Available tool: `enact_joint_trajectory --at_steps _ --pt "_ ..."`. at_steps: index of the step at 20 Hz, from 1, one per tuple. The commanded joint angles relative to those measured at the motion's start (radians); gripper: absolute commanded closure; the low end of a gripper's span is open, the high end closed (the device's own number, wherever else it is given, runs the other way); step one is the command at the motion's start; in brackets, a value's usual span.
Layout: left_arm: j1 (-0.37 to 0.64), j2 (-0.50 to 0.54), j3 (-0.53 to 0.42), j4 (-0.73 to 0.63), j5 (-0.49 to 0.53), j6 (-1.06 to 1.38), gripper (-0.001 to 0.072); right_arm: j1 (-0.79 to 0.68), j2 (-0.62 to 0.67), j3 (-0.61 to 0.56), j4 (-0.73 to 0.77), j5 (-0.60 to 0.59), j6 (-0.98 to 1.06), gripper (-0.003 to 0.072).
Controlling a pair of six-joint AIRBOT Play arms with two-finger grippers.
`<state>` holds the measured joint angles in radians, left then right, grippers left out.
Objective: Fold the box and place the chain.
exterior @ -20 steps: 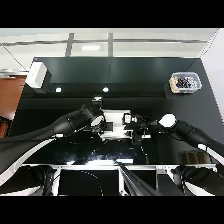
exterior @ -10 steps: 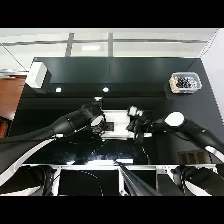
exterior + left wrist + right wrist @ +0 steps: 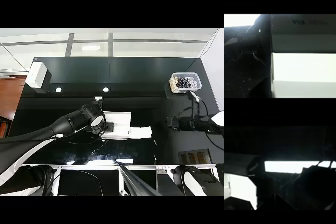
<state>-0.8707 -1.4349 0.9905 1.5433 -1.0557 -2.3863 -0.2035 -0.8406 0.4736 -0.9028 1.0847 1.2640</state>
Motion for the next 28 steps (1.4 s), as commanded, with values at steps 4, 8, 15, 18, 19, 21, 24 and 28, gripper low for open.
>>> enact_joint_trajectory --at_steps 4,8,15,18,19,21,24,28 --pt "0.0 0.0 0.001 0.001 0.001 0.0 0.0684 -0.051 -0.203 -0.095 0.219 0.056 0.016 0.0673" --pt "0.0 0.0 0.001 0.001 0.001 0.0 0.0684 0.036 -0.4 -0.087 0.367 0.094 -0.176 0.0672" --pt "0.0 0.0 0.001 0.001 0.001 0.0 0.0684 0.164 -0.488 0.042 0.435 0.136 -0.271 0.0671" --pt "0.0 0.0 0.001 0.0 0.0 0.0 0.0684 0.196 -0.488 0.088 0.435 0.208 -0.258 0.0332" --pt "0.0 0.0 0.001 0.001 0.001 0.0 0.0684 0.209 -0.488 0.094 0.435 0.22 -0.254 0.0159" --pt "0.0 0.0 0.001 0.0 0.0 0.0 0.0684 0.249 -0.488 0.099 0.442 0.214 -0.24 0.0108" --pt "0.0 0.0 0.001 0.0 0.001 0.0 0.0684 0.314 -0.488 0.12 0.465 0.171 -0.239 0.0109" --pt "0.0 0.0 0.001 0.001 0.001 0.0 0.0684 0.406 -0.488 0.174 0.457 0.07 -0.167 0.0113"
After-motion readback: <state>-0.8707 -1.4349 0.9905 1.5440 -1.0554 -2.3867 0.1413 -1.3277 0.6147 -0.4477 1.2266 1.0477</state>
